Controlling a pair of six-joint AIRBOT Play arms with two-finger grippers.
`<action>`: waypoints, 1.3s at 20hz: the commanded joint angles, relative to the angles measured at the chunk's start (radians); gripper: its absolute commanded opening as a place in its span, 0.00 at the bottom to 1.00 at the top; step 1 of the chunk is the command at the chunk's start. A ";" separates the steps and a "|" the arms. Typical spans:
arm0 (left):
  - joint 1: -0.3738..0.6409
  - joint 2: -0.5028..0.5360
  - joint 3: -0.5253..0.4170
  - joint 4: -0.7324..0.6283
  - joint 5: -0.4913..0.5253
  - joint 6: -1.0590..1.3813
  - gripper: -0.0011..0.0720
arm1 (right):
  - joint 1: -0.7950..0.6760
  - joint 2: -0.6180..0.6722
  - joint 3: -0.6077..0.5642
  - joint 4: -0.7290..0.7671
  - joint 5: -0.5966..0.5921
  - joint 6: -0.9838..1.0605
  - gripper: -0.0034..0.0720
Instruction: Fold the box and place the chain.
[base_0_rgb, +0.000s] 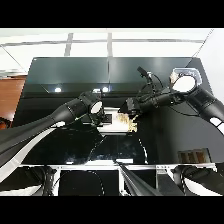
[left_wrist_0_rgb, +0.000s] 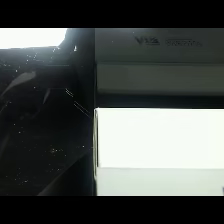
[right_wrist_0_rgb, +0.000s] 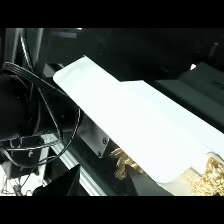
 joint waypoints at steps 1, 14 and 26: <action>0.000 0.000 0.000 0.000 0.000 0.000 0.06 | -0.079 0.009 -0.001 -0.010 0.083 -0.014 0.49; 0.000 0.000 0.000 0.000 -0.003 0.000 0.06 | -0.092 0.196 -0.438 -0.333 -0.364 -1.114 1.00; 0.000 0.000 0.000 -0.001 -0.005 0.000 0.06 | -0.031 -0.040 -0.367 -0.068 -0.350 -1.497 1.00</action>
